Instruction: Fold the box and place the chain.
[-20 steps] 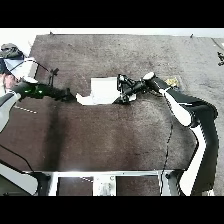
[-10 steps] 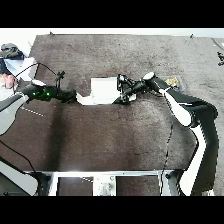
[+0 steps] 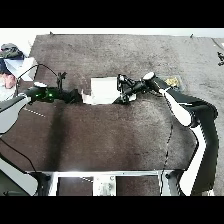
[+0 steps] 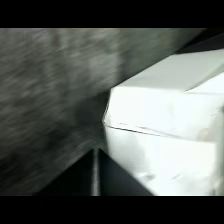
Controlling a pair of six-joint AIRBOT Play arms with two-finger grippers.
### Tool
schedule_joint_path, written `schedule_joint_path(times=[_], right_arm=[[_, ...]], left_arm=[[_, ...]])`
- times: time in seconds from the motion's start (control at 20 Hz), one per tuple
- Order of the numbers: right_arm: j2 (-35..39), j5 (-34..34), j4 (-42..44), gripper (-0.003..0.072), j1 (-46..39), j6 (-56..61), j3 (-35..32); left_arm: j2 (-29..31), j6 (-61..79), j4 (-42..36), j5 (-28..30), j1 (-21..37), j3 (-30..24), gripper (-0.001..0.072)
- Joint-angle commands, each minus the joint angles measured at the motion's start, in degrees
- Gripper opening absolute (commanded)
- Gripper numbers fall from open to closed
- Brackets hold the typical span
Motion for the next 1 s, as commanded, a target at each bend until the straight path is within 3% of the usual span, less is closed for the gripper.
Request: schedule_joint_path(times=[0.0, 0.05, 0.4, 0.95], right_arm=[[0.0, 0.0, 0.0, 0.0373, 0.0, 0.0, 0.0], [0.0, 0.0, 0.0, 0.0373, 0.0, 0.0, 0.0], [0.0, 0.0, 0.0, 0.0373, 0.0, 0.0, 0.0], [0.0, 0.0, 0.0, 0.0373, 0.0, 0.0, 0.0]], left_arm=[[-0.2, 2.4, -3.6, -1.9, -0.3, 0.0, 0.0409], [-0.2, 2.4, -3.4, -2.5, -0.3, 0.2, 0.0542], [-0.2, 0.4, -2.5, -5.8, -1.7, 3.7, 0.0536], [-0.2, -13.9, 10.0, -5.3, -7.6, 11.7, 0.0536]])
